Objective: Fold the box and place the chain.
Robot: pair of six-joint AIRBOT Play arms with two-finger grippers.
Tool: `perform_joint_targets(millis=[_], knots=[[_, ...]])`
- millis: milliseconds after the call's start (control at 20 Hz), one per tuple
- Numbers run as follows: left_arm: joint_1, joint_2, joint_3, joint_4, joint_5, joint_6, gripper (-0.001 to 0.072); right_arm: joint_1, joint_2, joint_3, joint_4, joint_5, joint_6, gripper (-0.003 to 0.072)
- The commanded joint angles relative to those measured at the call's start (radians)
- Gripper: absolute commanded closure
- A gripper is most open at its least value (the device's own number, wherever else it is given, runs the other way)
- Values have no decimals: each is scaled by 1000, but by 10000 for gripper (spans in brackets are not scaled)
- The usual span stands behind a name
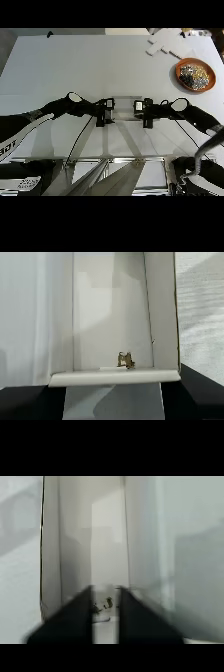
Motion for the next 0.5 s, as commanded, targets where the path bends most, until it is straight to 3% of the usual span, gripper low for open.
perform_joint_targets(millis=[0,150,300,450], knots=[[0,0,0,0,-1,0,677,0,71,1,-94,8,303,669],[0,0,0,0,-1,0,677,-27,189,1,-234,9,759,669],[0,0,0,0,-1,0,677,-144,296,1,-359,35,1211,669],[0,0,0,0,-1,0,677,-311,320,1,-502,97,1480,669]])
